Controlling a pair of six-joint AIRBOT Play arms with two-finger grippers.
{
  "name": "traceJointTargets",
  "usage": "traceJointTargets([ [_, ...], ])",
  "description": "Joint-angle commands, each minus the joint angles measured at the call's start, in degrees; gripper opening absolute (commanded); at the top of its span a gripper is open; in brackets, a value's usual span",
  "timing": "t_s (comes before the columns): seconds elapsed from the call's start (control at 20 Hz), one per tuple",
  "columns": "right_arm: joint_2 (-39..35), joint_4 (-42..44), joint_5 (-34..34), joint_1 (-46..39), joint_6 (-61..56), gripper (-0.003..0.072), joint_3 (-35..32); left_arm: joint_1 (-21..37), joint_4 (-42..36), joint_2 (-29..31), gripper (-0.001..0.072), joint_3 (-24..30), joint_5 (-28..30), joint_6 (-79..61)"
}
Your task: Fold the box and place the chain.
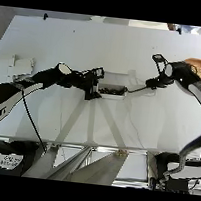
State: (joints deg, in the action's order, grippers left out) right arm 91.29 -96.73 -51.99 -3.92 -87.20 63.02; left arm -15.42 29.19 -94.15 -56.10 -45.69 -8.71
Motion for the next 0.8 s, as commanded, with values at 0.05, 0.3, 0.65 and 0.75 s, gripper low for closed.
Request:
traceJointTargets([
  [0.05,0.63,-0.31,1.95,0.07,-0.83,0.0179,-0.07,-0.02,0.02,0.0,0.0236,-0.02,0.04,-0.02],
  [0.3,0.5,-0.26,1.53,1.36,7.93,0.0361,-0.07,-0.02,0.02,0.0,0.0236,-0.02,0.02,-0.02],
  [0.65,0.5,4.63,2.99,1.33,19.34,0.0411,-0.07,-0.02,0.02,0.0,0.0236,-0.02,0.02,-0.02],
  [0.75,0.5,9.55,2.86,0.92,23.69,0.0412,0.02,-0.02,0.02,0.0,0.0236,-0.02,0.02,-0.02],
])
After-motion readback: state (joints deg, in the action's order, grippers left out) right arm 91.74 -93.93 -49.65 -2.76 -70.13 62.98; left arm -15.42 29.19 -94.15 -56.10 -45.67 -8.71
